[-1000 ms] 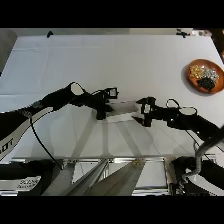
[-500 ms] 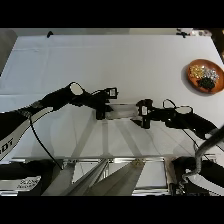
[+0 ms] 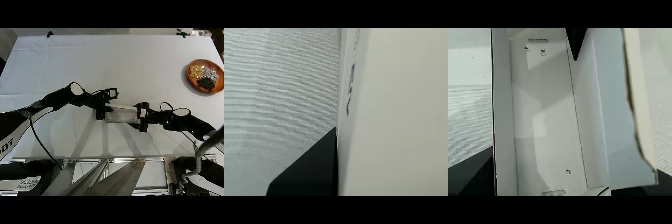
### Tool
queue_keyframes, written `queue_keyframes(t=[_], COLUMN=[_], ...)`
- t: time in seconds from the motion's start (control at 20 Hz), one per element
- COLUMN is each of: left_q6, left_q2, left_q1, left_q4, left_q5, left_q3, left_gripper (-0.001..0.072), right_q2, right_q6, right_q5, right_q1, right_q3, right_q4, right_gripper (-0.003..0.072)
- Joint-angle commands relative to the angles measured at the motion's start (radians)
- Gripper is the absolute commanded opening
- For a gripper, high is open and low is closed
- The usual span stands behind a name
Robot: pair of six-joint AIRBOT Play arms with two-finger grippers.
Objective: Fold the box and place the chain.
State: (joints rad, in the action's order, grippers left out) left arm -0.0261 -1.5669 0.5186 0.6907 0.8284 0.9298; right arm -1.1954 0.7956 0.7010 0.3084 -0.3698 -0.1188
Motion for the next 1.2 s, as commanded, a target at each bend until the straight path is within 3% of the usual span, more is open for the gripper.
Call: queue_keyframes(t=[0.0, 0.2, 1.15], left_q6=[0.002, 0.002, 0.002], left_q2=[-0.001, -0.001, -0.001], left_q1=[0.000, 0.000, 0.000], left_q4=[-0.002, -0.002, -0.002], left_q5=[-0.001, -0.001, -0.002], left_q3=[0.001, 0.001, 0.001], left_gripper=[0.0014, 0.0014, 0.0014], right_q2=[-0.001, -0.001, -0.090], right_q6=[-0.027, -0.070, 0.077], right_q5=[-0.005, -0.005, 0.026], right_q1=[-0.029, -0.086, -0.052], right_q3=[0.002, 0.002, -0.018], right_q4=[-0.030, -0.085, 0.071], right_gripper=[0.0662, 0.0662, 0.0656])
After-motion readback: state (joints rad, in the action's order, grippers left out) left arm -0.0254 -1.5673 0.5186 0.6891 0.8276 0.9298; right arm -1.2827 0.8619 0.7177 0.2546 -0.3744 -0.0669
